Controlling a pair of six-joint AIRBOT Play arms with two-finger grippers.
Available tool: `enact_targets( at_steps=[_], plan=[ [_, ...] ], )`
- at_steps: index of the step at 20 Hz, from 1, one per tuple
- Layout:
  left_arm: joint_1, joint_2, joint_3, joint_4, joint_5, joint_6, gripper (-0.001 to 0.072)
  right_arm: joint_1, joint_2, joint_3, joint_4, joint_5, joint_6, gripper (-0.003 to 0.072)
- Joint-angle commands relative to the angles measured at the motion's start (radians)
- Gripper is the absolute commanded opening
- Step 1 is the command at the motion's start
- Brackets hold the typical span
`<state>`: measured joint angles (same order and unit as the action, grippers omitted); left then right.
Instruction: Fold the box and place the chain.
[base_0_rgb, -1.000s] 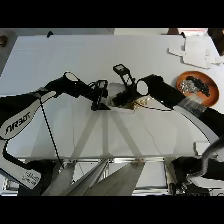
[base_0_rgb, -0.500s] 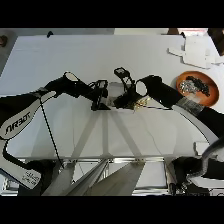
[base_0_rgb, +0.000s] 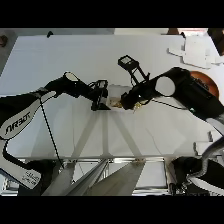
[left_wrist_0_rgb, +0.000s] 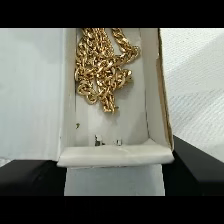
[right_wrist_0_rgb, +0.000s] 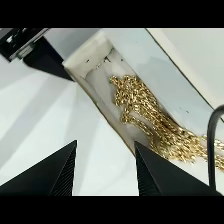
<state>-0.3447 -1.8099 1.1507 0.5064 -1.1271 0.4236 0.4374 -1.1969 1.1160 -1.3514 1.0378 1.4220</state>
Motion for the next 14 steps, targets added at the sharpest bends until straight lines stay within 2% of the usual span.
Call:
enact_targets(
  at_steps=[1,5,8,11,14],
  plan=[
    [0.0,0.0,0.0,0.0,0.0,0.0,0.0193,0.001,0.109,0.0,-0.074,0.093,-0.087,0.0416],
    [0.0,0.0,0.0,0.0,0.0,0.0,0.0193,0.001,0.131,-0.001,-0.154,0.175,-0.219,0.0422],
    [0.0,0.0,0.0,0.0,0.0,0.0,0.0193,-0.029,0.13,-0.023,-0.155,0.174,-0.364,0.0426],
    [0.0,0.0,0.0,0.0,0.0,0.0,0.0193,-0.105,0.131,-0.102,-0.129,0.155,-0.521,0.0428],
    [0.0,0.0,0.0,0.0,0.0,0.0,0.0193,-0.192,0.128,-0.226,-0.091,0.036,-0.638,0.0602]
  ],
)
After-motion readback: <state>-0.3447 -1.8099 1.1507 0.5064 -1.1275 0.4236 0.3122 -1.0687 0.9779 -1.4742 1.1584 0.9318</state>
